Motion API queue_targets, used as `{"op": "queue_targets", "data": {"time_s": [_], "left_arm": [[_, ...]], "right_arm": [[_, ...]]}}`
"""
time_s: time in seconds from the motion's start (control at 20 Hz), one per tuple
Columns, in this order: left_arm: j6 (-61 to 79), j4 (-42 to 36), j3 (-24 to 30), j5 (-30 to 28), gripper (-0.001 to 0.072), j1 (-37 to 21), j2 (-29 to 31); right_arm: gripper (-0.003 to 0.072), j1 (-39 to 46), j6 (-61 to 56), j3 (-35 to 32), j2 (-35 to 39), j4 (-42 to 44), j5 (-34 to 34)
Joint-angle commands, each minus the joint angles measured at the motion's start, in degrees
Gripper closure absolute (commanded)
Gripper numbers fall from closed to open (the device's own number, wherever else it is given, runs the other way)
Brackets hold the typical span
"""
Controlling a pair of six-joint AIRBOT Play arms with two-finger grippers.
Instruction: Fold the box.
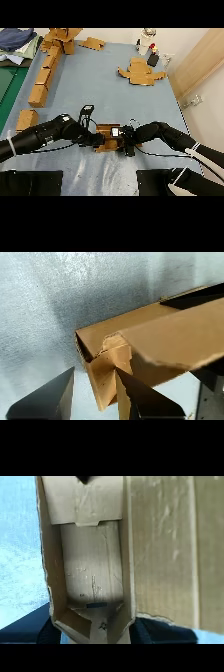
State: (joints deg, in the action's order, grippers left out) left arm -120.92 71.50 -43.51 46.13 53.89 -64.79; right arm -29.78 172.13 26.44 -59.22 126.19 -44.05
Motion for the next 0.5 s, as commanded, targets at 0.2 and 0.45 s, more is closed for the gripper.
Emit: {"op": "queue_targets", "data": {"time_s": [0.2,0.45], "left_arm": [[-10.16,9.55,-8.13,7.39,0.0299,4.87,-5.38],[-13.18,11.65,-12.72,10.58,0.0299,8.09,-9.99]], "right_arm": [[0.0181,0.02,-0.02,0.02,0.00,-0.02,0.04],[0.0182,0.02,-0.02,0.04,0.00,-0.02,0.04]]}}
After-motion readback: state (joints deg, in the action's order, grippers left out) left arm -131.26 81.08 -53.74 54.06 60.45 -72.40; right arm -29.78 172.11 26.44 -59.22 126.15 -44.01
